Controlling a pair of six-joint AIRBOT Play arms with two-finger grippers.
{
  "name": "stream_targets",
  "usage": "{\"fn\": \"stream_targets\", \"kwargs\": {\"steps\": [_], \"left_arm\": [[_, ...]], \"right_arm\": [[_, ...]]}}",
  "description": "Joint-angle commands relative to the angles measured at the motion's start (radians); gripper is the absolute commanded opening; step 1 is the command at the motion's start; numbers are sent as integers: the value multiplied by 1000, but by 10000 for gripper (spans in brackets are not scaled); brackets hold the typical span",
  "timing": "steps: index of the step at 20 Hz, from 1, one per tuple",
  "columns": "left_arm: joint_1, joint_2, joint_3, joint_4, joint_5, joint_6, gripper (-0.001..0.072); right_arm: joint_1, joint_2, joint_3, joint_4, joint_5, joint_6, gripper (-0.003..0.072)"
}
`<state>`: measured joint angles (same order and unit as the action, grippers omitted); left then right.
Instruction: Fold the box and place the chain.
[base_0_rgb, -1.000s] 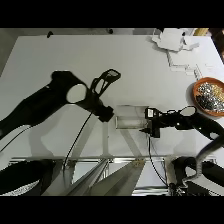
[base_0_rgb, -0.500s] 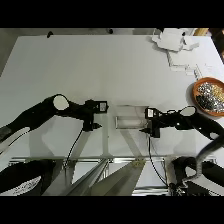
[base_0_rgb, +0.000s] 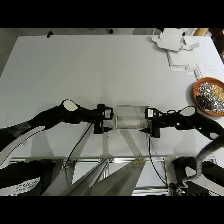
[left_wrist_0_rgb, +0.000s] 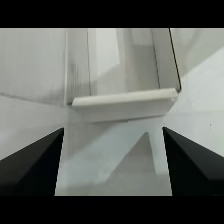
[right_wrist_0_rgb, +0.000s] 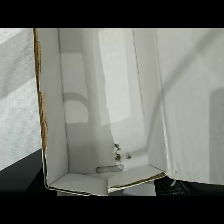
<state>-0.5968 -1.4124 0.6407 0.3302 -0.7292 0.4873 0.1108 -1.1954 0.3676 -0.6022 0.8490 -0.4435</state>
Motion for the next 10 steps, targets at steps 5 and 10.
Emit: {"fn": "stream_targets", "kwargs": {"steps": [5,10], "left_arm": [[-49,-27,0,-86,37,74,697],[-59,-37,0,-102,44,74,697]], "right_arm": [[0,1,0,0,0,0,453],[0,1,0,0,0,0,453]]}}
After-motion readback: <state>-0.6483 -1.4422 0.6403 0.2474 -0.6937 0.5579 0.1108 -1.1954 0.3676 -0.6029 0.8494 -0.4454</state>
